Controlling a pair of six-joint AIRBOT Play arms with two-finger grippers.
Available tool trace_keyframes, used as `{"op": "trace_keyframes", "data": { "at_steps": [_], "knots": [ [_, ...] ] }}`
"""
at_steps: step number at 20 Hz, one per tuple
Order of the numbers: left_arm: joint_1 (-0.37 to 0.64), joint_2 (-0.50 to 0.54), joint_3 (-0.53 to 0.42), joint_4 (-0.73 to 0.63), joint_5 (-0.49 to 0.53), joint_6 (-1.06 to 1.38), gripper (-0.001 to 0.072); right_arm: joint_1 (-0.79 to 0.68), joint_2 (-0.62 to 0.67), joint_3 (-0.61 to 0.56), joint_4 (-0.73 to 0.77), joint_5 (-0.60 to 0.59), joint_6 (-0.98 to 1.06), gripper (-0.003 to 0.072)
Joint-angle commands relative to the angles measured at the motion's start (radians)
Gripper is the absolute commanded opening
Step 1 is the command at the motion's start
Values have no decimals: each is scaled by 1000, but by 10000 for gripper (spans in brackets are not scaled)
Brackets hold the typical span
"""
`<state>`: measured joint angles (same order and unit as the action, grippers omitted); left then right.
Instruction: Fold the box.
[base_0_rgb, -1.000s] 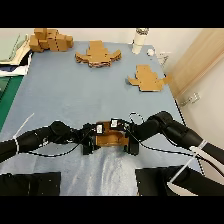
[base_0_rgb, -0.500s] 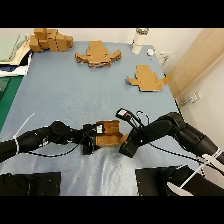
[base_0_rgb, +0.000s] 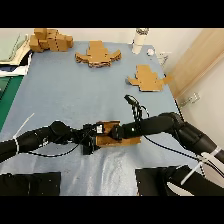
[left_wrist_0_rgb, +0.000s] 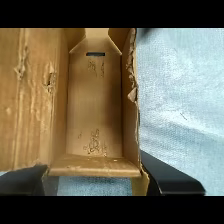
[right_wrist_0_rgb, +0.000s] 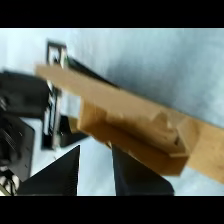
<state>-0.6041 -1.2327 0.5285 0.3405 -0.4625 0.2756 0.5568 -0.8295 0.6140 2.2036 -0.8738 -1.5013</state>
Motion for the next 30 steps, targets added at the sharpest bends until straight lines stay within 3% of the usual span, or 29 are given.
{"op": "trace_keyframes", "data": {
  "at_steps": [1, 4, 6, 11, 22, 25, 30],
  "knots": [
    [0, 0, 0, 0, 0, 0, 422, -3, -90, 76, 13, 94, 41, 310],
    [-1, 0, 0, 0, 0, 0, 422, -10, -224, 146, -14, 89, -19, 253],
    [-1, 0, 0, 0, 0, 0, 422, -30, -304, 168, -55, 93, -26, 72],
    [-1, 0, 0, 0, 0, 0, 422, -37, -414, 172, -106, 56, -80, 68],
    [-1, 0, 0, 0, 0, 0, 422, -37, -436, 172, -128, 66, -124, 68],
    [-1, 0, 0, 0, 0, 0, 422, -49, -405, 203, -153, 50, -142, 15],
    [-1, 0, 0, 0, 0, 0, 422, -52, -217, 271, -343, -128, -140, 4]
  ]
}}
